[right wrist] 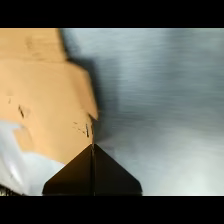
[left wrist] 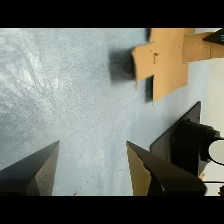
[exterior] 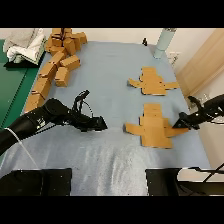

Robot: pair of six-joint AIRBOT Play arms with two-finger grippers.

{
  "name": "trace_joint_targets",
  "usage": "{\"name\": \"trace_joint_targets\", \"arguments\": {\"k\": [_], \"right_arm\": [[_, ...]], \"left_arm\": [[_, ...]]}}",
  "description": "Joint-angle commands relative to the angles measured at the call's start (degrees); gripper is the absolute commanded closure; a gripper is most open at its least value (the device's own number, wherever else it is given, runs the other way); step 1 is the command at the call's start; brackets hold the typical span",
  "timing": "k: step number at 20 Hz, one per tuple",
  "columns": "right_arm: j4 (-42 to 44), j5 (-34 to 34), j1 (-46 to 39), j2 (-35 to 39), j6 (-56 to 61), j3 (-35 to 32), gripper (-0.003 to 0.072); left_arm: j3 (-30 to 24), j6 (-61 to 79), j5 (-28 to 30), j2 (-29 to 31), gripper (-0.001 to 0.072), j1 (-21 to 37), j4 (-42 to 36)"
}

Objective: Fold the box.

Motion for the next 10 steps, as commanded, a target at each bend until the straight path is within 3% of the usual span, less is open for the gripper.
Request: {"name": "trace_joint_targets", "arguments": {"k": [1,5,10], "right_arm": [[8.6,-2.2,8.9,-0.1,2.0,0.0,0.0677],[23.6,11.3,25.4,0.8,1.8,0.0,0.0678],[21.9,23.4,42.3,5.4,9.7,-5.1,0.0678]], "left_arm": [[0.0,2.5,-0.8,0.0,0.0074,0.0,-2.2],[0.2,2.5,-1.9,0.0,0.0074,0.0,-2.5],[1.0,5.2,-5.0,0.0,0.0074,0.1,-2.4]]}}
